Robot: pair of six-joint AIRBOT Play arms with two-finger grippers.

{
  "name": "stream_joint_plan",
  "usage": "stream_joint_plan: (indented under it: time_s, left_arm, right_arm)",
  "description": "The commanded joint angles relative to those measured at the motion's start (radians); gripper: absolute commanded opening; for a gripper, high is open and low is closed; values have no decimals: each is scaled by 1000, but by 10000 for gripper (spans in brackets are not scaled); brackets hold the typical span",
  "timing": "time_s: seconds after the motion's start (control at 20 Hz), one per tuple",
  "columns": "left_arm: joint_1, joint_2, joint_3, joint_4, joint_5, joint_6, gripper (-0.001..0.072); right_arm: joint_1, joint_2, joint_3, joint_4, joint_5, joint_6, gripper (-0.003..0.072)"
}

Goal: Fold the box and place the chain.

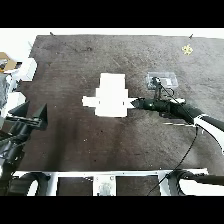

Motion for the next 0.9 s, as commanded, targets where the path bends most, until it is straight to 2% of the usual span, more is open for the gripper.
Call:
stream_joint_plan:
  time_s: [0.0, 0.1, 0.2, 0.45, 0.55, 0.65, 0.75, 0.85]
  left_arm:
    - [0, -31, 66, 1, -120, 43, 690]
    - [0, -117, 117, 2, -165, 43, 690]
    - [0, -249, 183, 1, -242, 43, 690]
    - [0, -658, 409, 1, -408, 51, 691]
    - [0, -827, 533, 1, -476, 50, 691]
    - [0, -1010, 682, 2, -592, 24, 691]
    - [0, -1202, 856, 10, -710, -36, 691]
    - [-7, -1374, 1040, 78, -792, -121, 690]
  right_arm:
    - [31, 0, 1, 26, -43, -55, -3]
    - [37, -3, 0, 26, -43, -54, -2]
    - [37, -3, -2, 27, -43, -54, -2]
    - [37, -3, -8, 26, -44, -54, -2]
    - [37, -5, -16, 26, -44, -55, -2]
    - [37, -7, -18, 26, -51, -55, -2]
    - [37, -8, -18, 26, -62, -55, -1]
    - [37, -8, -18, 26, -63, -70, -1]
